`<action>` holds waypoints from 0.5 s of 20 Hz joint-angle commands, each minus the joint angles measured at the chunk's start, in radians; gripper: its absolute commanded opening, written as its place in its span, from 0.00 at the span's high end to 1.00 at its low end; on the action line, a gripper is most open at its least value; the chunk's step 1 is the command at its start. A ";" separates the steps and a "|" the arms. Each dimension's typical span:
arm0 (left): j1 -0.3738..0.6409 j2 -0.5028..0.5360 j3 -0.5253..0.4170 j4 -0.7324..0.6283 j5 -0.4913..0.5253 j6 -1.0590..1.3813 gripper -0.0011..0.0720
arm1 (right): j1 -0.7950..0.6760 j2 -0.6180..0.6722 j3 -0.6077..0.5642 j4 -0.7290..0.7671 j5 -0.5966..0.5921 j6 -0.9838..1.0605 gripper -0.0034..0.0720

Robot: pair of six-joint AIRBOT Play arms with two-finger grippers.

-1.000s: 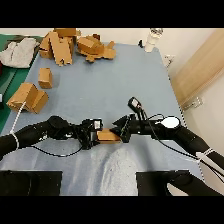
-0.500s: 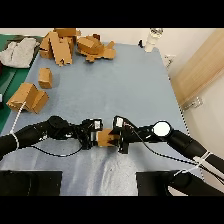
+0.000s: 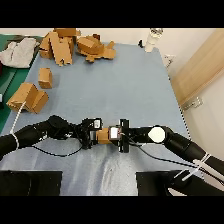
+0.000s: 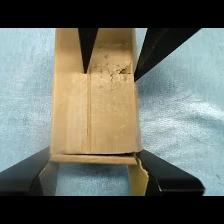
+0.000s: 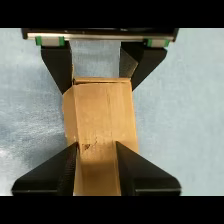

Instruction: Fold the box.

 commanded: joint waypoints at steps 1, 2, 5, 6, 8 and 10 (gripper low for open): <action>0.001 0.001 0.000 0.003 -0.003 0.001 0.34 | 0.006 0.002 0.015 -0.097 -0.066 0.001 0.43; 0.001 0.001 0.000 0.003 -0.003 0.001 0.34 | 0.006 0.008 0.016 -0.106 -0.060 0.001 0.43; 0.001 0.001 0.000 0.003 -0.003 0.001 0.34 | 0.006 0.030 0.016 -0.111 -0.035 0.001 0.43; 0.001 0.001 0.000 0.003 -0.003 0.001 0.34 | 0.006 0.040 0.016 -0.111 -0.019 0.002 0.44; 0.001 0.001 0.000 0.003 -0.003 0.001 0.34 | 0.006 0.062 0.016 -0.111 0.002 0.002 0.47; 0.001 0.001 0.000 0.003 -0.003 0.001 0.34 | 0.006 0.082 0.016 -0.096 0.005 0.002 0.49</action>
